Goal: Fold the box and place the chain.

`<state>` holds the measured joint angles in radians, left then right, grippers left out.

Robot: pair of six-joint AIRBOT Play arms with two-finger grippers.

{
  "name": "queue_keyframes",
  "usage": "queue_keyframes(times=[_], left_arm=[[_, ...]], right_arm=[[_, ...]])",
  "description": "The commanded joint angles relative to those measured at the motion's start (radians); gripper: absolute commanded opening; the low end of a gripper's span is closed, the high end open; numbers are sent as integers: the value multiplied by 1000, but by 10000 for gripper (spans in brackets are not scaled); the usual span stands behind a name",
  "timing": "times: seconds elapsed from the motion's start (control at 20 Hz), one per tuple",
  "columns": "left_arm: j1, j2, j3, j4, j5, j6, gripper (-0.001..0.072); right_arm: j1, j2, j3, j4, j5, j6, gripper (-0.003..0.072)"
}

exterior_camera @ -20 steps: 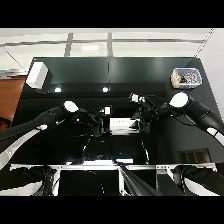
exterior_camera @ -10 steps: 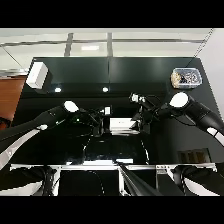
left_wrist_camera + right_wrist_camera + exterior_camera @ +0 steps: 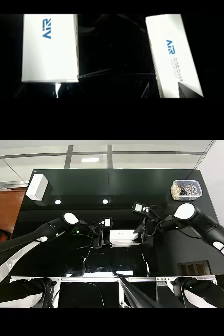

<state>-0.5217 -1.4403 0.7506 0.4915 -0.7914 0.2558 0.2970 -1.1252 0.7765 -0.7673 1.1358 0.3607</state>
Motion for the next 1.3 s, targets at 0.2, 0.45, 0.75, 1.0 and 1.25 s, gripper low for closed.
queue_keyframes(times=[0.2, 0.45, 0.75, 1.0, 1.25], left_arm=[[1, 0, 1, 1, -1, 2, 280], [1, 0, 1, 1, -2, 2, 280], [1, 0, 1, 1, -1, 2, 280], [1, 0, 1, 1, -2, 2, 280], [1, 0, 1, 1, -2, 3, 295]], right_arm=[[-140, 66, -31, 58, 204, 395, 15], [-151, 33, -215, 503, 119, 371, 9], [-151, -67, -233, 521, -77, 536, 13], [-130, -70, -233, 332, -119, 648, 13], [-51, -70, -233, 294, -209, 663, 13]])
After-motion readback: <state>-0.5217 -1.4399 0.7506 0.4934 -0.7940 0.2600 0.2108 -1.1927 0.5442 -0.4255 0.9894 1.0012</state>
